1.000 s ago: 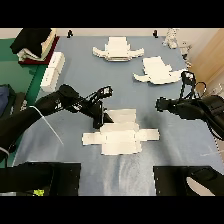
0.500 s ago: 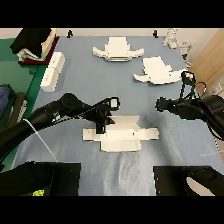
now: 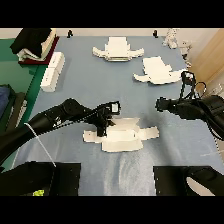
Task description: Fold the box.
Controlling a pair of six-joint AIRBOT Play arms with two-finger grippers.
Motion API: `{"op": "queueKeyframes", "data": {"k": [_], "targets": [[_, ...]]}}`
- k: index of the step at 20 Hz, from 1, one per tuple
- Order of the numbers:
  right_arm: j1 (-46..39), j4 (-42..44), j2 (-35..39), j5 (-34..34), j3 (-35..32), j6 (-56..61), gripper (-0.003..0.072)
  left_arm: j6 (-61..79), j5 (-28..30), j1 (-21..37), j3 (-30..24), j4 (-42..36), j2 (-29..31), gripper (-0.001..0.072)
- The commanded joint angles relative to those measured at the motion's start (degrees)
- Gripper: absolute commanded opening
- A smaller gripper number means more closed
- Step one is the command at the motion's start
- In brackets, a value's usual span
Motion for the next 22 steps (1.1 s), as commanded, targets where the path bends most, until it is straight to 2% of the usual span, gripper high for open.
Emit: {"op": "queueKeyframes", "data": {"k": [1, 8, 22], "targets": [[-0.02, 0.13, -0.02, -0.04, -0.02, 0.0, 0.0501, -0.44, -4.57, -0.07, -0.11, 0.07, 0.0, 0.0015], [-0.02, 0.83, -0.02, -0.07, -0.02, 0.0, 0.0502, -1.88, -5.18, -0.02, -0.09, 0.09, -3.1, 0.0015], [-0.02, 1.07, -0.02, -0.07, -0.02, 0.0, 0.0495, -1.27, -6.49, 0.04, 0.63, 0.26, -3.06, 0.0016]]}}
